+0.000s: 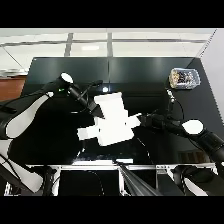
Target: Fold the box and place the chain.
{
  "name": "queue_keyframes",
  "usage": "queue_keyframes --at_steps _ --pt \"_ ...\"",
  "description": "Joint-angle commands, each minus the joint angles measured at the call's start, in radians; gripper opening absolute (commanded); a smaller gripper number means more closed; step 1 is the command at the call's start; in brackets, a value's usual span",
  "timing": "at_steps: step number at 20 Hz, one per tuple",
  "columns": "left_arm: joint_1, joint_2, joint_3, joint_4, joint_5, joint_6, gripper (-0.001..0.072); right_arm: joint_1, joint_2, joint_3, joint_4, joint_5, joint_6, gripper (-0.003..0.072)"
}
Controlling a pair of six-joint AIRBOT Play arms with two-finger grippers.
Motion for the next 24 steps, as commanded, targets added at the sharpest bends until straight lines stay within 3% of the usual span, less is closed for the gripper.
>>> queue_keyframes --at_steps 1,4,5,6,7,8,11,14,15,17,18,19,21,24 --pt "-0.017 -0.007 0.023 0.046 -0.029 0.077 0.0219 0.001 0.0 0.0 0.0 -0.001 0.0 0.0014" --pt "-0.017 -0.007 0.023 0.092 -0.013 0.074 0.02 0.001 0.0 0.0 -0.008 -0.001 0.0 0.0014" --pt "-0.017 -0.006 0.023 0.09 0.005 0.074 0.0073 0.001 0.0 0.0 -0.011 -0.001 0.0 0.0014" --pt "-0.015 -0.006 0.026 0.09 0.015 0.074 0.0034 0.001 0.0 0.0 -0.011 -0.002 0.0 0.0039" --pt "-0.015 -0.005 0.029 0.089 0.021 0.074 0.0022 0.0 0.001 0.001 -0.01 -0.007 0.001 0.0334" --pt "-0.015 -0.002 0.033 0.084 0.017 0.074 0.0021 -0.009 0.001 0.01 -0.015 -0.006 -0.003 0.072" --pt "-0.017 0.037 0.033 0.103 0.009 0.074 0.0019 -0.102 0.006 0.106 -0.169 0.114 -0.018 0.0715" --pt "-0.029 0.167 -0.032 0.113 0.061 0.116 0.0018 -0.21 0.011 0.235 -0.424 0.304 -0.084 0.0715" --pt "-0.039 0.235 -0.09 0.109 0.127 0.173 0.0018 -0.231 0.011 0.261 -0.494 0.314 -0.097 0.0715" --pt "-0.069 0.39 -0.254 0.101 0.391 0.325 0.002 -0.255 0.011 0.276 -0.6 0.282 -0.097 0.0714" --pt "-0.091 0.447 -0.33 0.106 0.517 0.437 0.0025 -0.256 0.01 0.276 -0.612 0.252 -0.095 0.0714" --pt "-0.111 0.474 -0.375 0.111 0.581 0.552 0.0025 -0.255 0.01 0.276 -0.585 0.227 -0.096 0.0714" --pt "-0.141 0.466 -0.389 0.117 0.599 0.613 0.0024 -0.245 0.007 0.275 -0.496 0.216 -0.126 0.0714" --pt "-0.183 0.425 -0.388 0.151 0.653 0.67 0.0024 -0.172 0.006 0.256 -0.476 0.28 -0.346 0.0714"
